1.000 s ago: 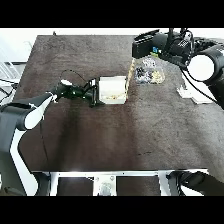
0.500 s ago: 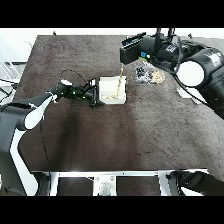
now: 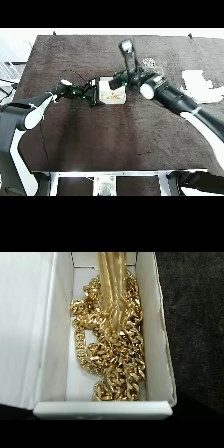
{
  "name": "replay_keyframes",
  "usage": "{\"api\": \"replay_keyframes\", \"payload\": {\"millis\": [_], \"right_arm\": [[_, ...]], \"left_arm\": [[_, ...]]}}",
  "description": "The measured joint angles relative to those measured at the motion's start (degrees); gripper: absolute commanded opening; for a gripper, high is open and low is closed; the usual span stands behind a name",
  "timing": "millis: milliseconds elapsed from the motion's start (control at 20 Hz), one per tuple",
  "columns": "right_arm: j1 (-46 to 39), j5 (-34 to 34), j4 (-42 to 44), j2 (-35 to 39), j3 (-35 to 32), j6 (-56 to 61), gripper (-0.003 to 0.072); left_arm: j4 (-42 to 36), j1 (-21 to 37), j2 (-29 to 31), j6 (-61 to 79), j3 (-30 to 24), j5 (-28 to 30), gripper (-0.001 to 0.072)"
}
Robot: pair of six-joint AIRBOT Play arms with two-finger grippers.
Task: Fold the box and place the chain.
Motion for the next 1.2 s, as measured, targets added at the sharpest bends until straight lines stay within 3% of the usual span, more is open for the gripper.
{"api": "replay_keyframes", "payload": {"millis": [50,100,150,400,600,750,1050,1200], "right_arm": [[-0.4,-2.6,0.0,-2.0,-1.6,0.5,0.0248],[-0.7,-4.5,0.0,-3.4,-2.6,0.9,0.0386],[-1.1,-6.1,0.0,-4.6,-3.5,1.1,0.0406],[-3.1,-8.3,0.0,-3.6,-5.1,1.2,0.0407],[-7.4,-1.0,-0.1,1.6,-5.8,-5.8,0.0427],[-12.7,3.0,3.8,3.3,-7.1,-17.8,0.0436],[-25.5,12.5,37.7,0.3,-8.9,-65.1,0.0425],[-28.6,18.5,49.5,-3.9,-9.0,-83.7,0.0425]], "left_arm": [[0.0,0.0,0.0,0.0,0.0,0.0,0.0624],[0.0,0.0,0.0,0.0,0.0,0.0,0.0624],[0.0,0.0,0.0,0.0,0.0,0.0,0.0624],[0.0,0.0,0.0,0.0,0.0,0.0,0.0624],[0.0,0.0,0.0,0.0,0.0,0.0,0.0624],[0.0,0.0,0.0,0.0,0.0,0.0,0.0624],[0.0,0.0,0.0,0.0,0.0,0.1,0.0624],[0.0,0.0,0.0,0.0,0.0,0.1,0.0624]]}}
